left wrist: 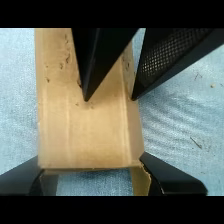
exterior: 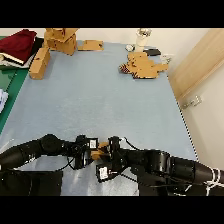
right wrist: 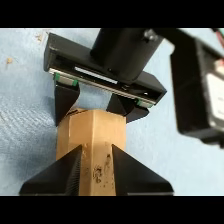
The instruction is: Fold the box.
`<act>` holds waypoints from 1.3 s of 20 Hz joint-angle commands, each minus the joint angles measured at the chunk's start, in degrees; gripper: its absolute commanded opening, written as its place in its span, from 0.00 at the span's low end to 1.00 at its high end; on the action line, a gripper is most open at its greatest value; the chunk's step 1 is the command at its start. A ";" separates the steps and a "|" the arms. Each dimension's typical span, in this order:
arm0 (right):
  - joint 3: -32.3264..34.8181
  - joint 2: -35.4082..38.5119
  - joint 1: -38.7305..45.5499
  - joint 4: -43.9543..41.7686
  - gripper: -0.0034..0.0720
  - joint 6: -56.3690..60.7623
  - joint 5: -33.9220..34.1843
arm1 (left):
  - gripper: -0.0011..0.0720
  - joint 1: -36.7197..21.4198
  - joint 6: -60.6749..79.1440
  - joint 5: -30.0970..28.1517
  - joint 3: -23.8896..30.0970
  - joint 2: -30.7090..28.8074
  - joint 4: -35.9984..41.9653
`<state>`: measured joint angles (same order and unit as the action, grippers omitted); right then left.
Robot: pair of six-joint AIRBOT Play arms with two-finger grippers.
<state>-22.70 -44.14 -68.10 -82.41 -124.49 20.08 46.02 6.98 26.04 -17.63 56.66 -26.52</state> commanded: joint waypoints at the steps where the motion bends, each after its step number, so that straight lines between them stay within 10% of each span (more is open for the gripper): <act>1: -0.44 0.00 0.00 0.61 0.42 0.04 0.13 | 0.84 -0.04 0.04 0.00 -0.04 0.00 -0.02; 26: -1.09 -1.64 -1.44 -5.18 0.31 0.15 3.96 | 0.83 -0.04 0.04 0.02 -0.04 0.00 -0.04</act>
<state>-23.75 -45.36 -69.30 -85.76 -124.33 22.98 46.02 7.05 26.04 -17.63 56.64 -26.57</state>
